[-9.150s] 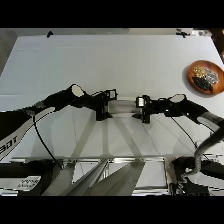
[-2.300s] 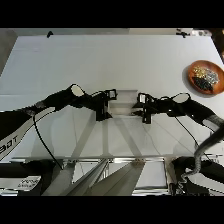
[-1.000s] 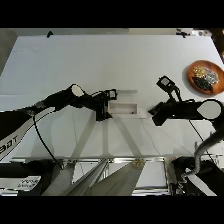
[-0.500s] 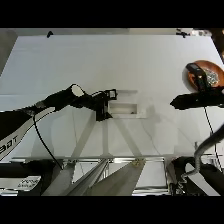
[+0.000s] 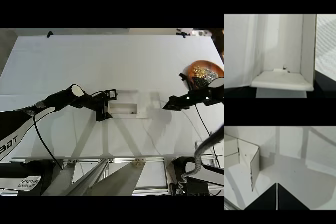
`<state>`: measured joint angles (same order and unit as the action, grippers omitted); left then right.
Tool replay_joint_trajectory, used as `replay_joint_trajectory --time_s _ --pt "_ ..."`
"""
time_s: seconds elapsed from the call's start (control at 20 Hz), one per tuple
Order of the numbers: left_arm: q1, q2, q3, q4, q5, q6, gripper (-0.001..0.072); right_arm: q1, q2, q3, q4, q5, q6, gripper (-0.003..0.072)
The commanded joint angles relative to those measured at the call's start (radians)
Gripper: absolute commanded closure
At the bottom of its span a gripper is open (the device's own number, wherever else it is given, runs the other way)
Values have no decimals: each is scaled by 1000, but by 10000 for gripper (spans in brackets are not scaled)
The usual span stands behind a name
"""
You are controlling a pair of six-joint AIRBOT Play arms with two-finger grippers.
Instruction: Fold the box and place the chain.
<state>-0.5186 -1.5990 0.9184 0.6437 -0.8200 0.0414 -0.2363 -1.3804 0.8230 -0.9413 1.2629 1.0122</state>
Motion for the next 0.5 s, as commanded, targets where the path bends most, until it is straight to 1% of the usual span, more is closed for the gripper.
replay_joint_trajectory --time_s 0.0,0.2,0.35,0.45 --pt "0 0 0 0 0 0 358 106 -93 2 14 -65 -24 680" --pt "0 0 0 0 0 0 358 194 -117 2 14 -134 -31 680" --pt "0 0 0 0 0 0 358 198 -117 2 34 -128 -53 680" --pt "0 0 0 0 0 0 358 198 -117 2 73 -122 -80 680"
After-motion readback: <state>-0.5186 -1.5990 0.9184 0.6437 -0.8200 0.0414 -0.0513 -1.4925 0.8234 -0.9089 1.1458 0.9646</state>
